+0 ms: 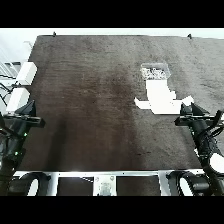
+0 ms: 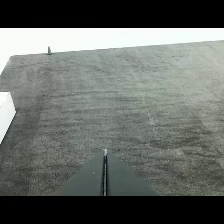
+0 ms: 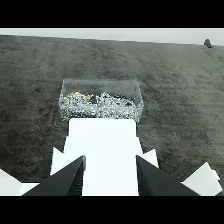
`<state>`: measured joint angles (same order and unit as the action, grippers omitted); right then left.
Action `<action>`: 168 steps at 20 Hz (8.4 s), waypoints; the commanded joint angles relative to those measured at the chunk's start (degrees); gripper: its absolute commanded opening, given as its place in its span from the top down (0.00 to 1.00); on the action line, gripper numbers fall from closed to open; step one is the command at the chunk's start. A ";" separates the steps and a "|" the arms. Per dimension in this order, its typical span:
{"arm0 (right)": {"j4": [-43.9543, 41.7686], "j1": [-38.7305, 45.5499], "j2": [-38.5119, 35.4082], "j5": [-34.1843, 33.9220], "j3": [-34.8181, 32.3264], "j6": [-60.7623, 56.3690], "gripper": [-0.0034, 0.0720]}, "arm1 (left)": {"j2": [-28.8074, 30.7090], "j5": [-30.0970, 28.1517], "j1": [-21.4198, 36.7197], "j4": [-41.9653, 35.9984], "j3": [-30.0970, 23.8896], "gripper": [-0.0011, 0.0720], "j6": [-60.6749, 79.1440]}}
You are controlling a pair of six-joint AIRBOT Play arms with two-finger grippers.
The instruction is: Fold the box and place the chain.
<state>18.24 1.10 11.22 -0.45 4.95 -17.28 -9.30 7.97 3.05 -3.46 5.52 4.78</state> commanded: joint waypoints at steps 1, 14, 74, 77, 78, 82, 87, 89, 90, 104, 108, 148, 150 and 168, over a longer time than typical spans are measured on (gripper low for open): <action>-0.02 0.02 -0.02 0.00 -0.02 -0.02 0.42 | 0.07 -0.02 0.02 0.02 -0.04 0.96 0.02; -0.13 3.23 5.42 -9.90 12.02 -0.22 0.29 | 0.04 0.00 0.02 0.02 -0.04 0.96 0.02; -9.49 10.73 80.02 65.99 38.47 -17.18 0.95 | 0.07 -0.02 0.02 0.02 -0.04 0.96 0.02; -8.92 4.00 80.04 56.41 42.14 -16.48 0.95 | 0.04 -0.02 0.02 0.04 -0.04 0.96 0.02; -7.08 2.05 80.08 52.65 43.67 -16.52 0.95 | 0.07 -0.02 0.02 0.04 -0.04 0.96 0.02; -5.14 -2.12 80.83 48.59 49.20 -16.55 0.95 | 0.04 -0.02 0.02 0.04 -0.04 0.96 0.04; -5.25 -3.45 80.87 46.47 49.16 -16.76 0.95 | 0.07 0.15 0.02 0.02 0.15 0.96 0.04; -5.40 -4.02 80.87 46.29 48.96 -16.68 0.95 | 0.07 0.66 0.02 0.00 0.15 0.96 0.02; -5.38 -4.24 80.87 46.25 48.96 -16.39 0.95 | 0.07 0.63 0.02 0.00 0.13 0.96 0.02; -6.19 -6.29 80.81 43.50 48.89 -12.44 0.95 | -3.52 6.01 0.02 0.90 2.19 0.08 4.79; -8.55 -6.75 80.81 43.30 48.85 -12.46 0.95 | -18.93 6.91 0.02 1.60 11.98 0.08 4.74; -10.73 -7.21 80.87 41.86 46.88 -10.51 0.95 | -116.06 65.72 -11.34 41.44 110.97 0.18 -53.77; -10.73 -7.21 80.87 41.86 46.88 -10.51 0.95 | -116.32 65.26 -11.34 39.67 110.97 0.18 -52.76; -10.05 -7.19 80.87 41.86 46.88 -10.51 0.95 | -117.96 67.58 -11.80 38.34 110.97 0.33 -51.21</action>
<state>8.12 -6.04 92.05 41.41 51.86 -27.77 -127.22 74.30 -9.17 35.07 116.44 -46.57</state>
